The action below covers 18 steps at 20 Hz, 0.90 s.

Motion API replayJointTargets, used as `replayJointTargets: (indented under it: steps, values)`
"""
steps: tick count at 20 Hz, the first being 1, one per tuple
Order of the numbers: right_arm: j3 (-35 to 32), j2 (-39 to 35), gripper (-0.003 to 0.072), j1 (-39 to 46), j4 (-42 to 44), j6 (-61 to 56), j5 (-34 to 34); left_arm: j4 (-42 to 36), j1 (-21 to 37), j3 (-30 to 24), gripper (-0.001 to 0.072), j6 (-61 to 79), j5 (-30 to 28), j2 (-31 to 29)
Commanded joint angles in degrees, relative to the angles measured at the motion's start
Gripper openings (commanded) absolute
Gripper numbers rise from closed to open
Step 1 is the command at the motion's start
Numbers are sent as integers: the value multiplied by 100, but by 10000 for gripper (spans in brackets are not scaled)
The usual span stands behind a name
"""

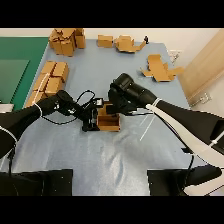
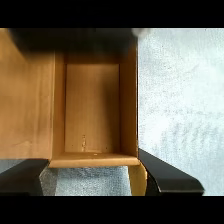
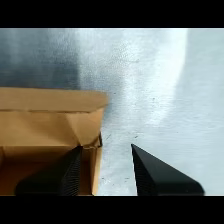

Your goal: Fold the box.

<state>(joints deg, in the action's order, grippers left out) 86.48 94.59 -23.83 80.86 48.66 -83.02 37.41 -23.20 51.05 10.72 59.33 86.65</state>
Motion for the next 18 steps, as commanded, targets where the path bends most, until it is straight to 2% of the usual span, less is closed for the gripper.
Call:
replayJointTargets:
  steps: [1, 3, 5, 7, 9, 10, 11, 12, 13, 14, 15, 17, 18]
  values:
    - [-42, -437, 487, 70, -332, 4, -168, 11, -2, 0, 347, -11, -22, 0]
    - [-223, -772, 477, 138, -535, 144, -402, 11, 0, 0, 347, -11, -24, 0]
    - [-662, -1274, 394, 243, -535, 238, -273, 11, 0, 0, 347, -11, -22, 0]
    - [-1281, -1899, 246, 450, -452, 162, 133, 11, 0, 0, 347, -9, -26, 0]
    - [-2041, -2579, 91, 925, -55, -149, 986, 24, 2, 0, 347, -11, -24, 0]
    - [-2424, -2874, 28, 1290, 479, -155, 1663, 35, 2, 0, 347, -11, -26, 0]
    - [-2835, -3128, 5, 1744, 1436, 269, 2511, 33, 2, 0, 347, -11, -26, 0]
    - [-3158, -3237, 5, 2194, 2511, 1078, 3126, 33, 2, 0, 347, -11, -24, 0]
    - [-3381, -3222, 5, 2636, 3639, 2004, 3370, 33, 2, 0, 347, -13, -20, -2]
    - [-3508, -3088, 5, 3075, 4610, 3167, 3314, 33, 2, 0, 347, -17, -17, 0]
    - [-3528, -2868, 5, 3432, 5143, 3906, 2981, 31, 2, 0, 347, -28, -22, 0]
    - [-3458, -2321, 4, 3832, 5357, 4804, 2214, 28, 2, 0, 347, -28, -28, 0]
    - [-3414, -1947, 4, 3987, 5355, 4874, 1888, 31, 2, 0, 347, -28, -24, 0]
